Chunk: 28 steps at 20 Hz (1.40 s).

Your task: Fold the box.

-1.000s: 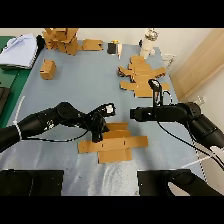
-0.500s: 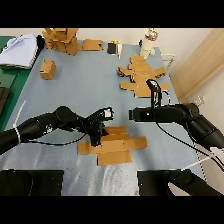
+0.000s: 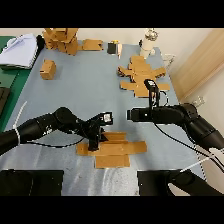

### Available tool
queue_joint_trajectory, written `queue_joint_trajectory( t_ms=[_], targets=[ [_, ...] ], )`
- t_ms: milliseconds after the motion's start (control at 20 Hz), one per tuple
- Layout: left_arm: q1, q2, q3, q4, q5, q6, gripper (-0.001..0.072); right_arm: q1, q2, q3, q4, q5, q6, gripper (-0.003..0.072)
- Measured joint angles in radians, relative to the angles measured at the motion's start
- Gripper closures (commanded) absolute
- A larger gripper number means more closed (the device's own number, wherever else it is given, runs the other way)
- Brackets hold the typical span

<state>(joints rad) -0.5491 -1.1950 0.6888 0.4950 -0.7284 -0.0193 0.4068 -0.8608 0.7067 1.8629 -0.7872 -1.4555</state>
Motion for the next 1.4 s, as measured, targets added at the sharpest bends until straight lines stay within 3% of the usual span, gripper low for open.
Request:
queue_joint_trajectory(
  t_ms=[1400],
  targets=[
    [0.003,0.006,0.002,0.021,-0.024,-0.007,0.0696,0.0,0.0,0.0,-0.016,-0.006,0.0,0.0685]
  ],
)
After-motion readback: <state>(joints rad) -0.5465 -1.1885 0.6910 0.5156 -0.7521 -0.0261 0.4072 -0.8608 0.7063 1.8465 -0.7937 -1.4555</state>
